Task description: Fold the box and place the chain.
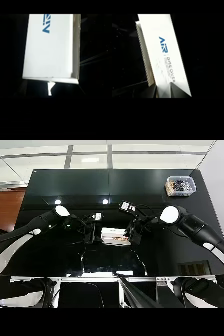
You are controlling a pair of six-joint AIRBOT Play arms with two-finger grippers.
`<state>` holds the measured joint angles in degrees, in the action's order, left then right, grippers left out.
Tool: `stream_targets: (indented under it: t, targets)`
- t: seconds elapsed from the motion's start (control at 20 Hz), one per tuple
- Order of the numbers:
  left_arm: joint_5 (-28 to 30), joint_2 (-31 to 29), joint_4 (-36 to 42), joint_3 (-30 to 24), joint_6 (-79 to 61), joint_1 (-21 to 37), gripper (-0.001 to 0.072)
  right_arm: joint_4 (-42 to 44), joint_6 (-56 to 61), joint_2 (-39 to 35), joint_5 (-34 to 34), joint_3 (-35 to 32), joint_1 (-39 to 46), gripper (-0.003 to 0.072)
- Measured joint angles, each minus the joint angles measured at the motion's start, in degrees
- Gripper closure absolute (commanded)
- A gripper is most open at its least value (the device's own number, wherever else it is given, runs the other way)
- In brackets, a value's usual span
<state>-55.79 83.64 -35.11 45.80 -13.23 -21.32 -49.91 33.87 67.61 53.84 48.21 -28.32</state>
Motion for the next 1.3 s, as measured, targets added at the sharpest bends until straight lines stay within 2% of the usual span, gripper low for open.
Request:
stream_targets:
  t: [0.2,0.25,1.3]
  targets:
    - [0.0,0.0,0.0,0.0,0.0,0.0,0.0375,0.0,0.0,0.0,0.0,0.0,0.0,0.0526]
    - [0.0,0.0,0.0,0.0,0.0,0.0,0.0375,0.0,0.0,0.0,0.0,0.0,0.0,0.0479]
    - [0.0,0.0,0.0,0.0,0.0,0.0,0.0375,-0.4,0.2,0.0,3.0,0.0,0.0,0.0478]
